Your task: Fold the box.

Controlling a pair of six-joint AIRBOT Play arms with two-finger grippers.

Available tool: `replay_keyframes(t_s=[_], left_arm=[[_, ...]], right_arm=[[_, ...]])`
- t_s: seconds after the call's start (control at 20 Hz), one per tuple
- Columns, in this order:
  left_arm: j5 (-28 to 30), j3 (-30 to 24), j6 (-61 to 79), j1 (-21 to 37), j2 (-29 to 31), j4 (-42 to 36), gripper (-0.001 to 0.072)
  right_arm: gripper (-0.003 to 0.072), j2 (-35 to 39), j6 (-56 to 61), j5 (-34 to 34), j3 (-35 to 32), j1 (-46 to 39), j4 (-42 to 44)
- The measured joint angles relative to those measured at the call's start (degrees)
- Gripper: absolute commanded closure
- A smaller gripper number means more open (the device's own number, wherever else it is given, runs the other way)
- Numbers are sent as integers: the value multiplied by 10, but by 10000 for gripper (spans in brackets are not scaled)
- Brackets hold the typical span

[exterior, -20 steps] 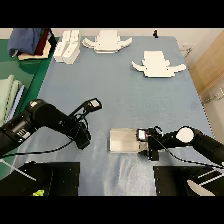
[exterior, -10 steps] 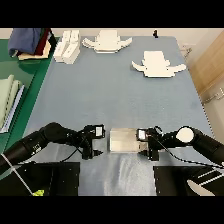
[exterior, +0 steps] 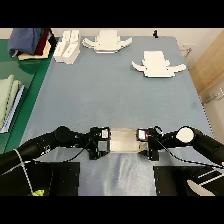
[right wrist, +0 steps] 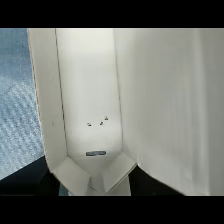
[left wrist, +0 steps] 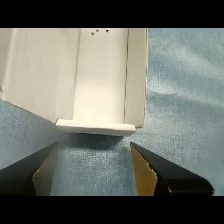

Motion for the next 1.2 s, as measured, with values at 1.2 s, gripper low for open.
replay_keyframes(t_s=[1.2], left_arm=[[5, 46, 13, -45, -88, -24, 101]], right_arm=[[186, 0, 0, 0, 0, 0, 0]])
